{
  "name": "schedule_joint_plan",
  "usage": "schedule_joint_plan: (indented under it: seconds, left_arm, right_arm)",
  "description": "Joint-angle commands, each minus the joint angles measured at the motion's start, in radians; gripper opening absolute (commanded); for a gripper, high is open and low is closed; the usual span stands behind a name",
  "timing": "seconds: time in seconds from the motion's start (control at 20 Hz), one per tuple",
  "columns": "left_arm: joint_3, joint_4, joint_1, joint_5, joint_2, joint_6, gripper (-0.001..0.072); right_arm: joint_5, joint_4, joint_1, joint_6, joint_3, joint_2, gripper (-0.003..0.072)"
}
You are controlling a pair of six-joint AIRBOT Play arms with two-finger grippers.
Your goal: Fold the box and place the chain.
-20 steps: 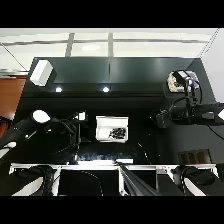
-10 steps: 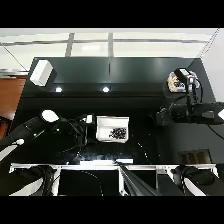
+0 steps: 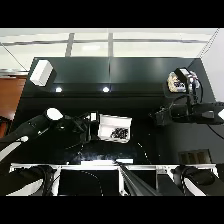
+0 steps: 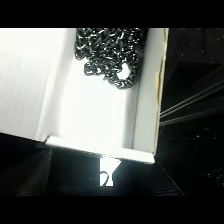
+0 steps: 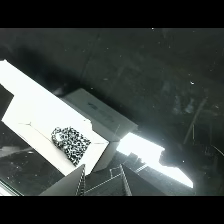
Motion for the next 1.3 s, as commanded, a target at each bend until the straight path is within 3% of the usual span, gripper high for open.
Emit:
schedule_joint_plan:
  seconds: [0.0,0.2,0.8,1.0,1.05,1.1,1.15,1.2,1.25]
  left_arm:
    - [0.035,0.002,0.015,-0.015,-0.028,-0.002,0.0711]
    - [0.045,-0.008,-0.003,-0.057,-0.038,0.035,0.0711]
    - [0.044,0.074,-0.044,-0.04,-0.066,0.036,0.0708]
    - [0.045,0.05,-0.045,-0.029,-0.079,0.028,0.068]
    - [0.045,0.05,-0.045,-0.029,-0.079,0.028,0.0603]
    - [0.045,0.05,-0.045,-0.029,-0.079,0.028,0.0498]
    - [0.045,0.05,-0.045,-0.029,-0.079,0.028,0.0484]
    - [0.045,0.05,-0.045,-0.029,-0.079,0.028,0.0484]
    - [0.045,0.05,-0.045,-0.029,-0.079,0.028,0.0484]
  right_arm:
    - [0.005,0.002,0.0,0.0,-0.001,0.0,0.0255]
    - [0.004,0.001,0.0,0.0,-0.001,0.0,0.0255]
    - [-0.002,0.001,0.0,0.0,-0.001,0.0,0.0255]
    - [-0.026,0.001,0.001,0.01,-0.014,-0.01,0.0255]
    - [-0.045,0.002,0.001,0.018,-0.019,-0.018,0.0258]
    - [-0.066,0.002,0.001,0.028,-0.022,-0.031,0.0336]
    - [-0.087,0.002,0.002,0.045,-0.025,-0.05,0.0584]
    - [-0.104,0.002,0.014,0.048,-0.025,-0.072,0.0655]
    - [-0.131,0.002,0.037,0.048,-0.025,-0.103,0.0656]
